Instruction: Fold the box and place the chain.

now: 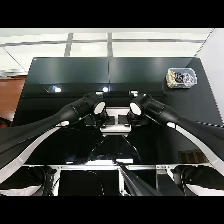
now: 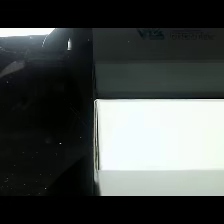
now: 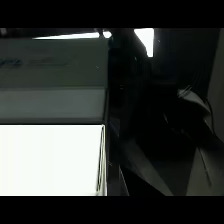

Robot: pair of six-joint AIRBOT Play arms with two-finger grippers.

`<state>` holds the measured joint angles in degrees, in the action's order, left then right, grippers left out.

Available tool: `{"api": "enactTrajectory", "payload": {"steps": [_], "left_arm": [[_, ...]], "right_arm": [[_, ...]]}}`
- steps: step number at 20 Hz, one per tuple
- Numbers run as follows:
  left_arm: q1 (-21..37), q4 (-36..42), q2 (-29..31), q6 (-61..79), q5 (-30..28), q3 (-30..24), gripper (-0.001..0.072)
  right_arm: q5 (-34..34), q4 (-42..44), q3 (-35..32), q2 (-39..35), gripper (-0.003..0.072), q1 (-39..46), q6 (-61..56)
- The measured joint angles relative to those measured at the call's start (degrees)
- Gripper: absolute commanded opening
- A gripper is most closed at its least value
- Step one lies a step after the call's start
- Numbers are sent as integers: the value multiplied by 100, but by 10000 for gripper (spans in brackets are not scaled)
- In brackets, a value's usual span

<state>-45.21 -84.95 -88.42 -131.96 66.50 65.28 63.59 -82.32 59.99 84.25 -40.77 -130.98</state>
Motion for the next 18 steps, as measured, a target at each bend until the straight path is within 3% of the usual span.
{"api": "enactTrajectory", "payload": {"steps": [3, 6, 7, 10, 14, 15, 18], "left_arm": [[-2, 17, 0, -2, -7, 0, 23], [-2, 2, 0, 4, -15, 0, 23], [-2, 0, 0, 4, -13, 0, 22], [0, -9, 0, -24, 20, 0, 23], [0, -13, 0, -17, 22, 0, 23], [0, -13, 0, -15, 22, 0, 23], [0, -28, 2, 24, 13, 0, 23]], "right_arm": [[26, -7, 13, 28, 10, -4, -28], [46, -15, 66, 61, 14, -4, -31], [61, -15, 92, 70, 148, -4, -39], [7, 13, 160, 81, 160, -4, -39], [-96, 140, 199, 144, 150, -4, 9], [-87, 155, 201, 170, 10, -4, 24], [-31, 153, 212, 205, 14, -4, 50]]}}
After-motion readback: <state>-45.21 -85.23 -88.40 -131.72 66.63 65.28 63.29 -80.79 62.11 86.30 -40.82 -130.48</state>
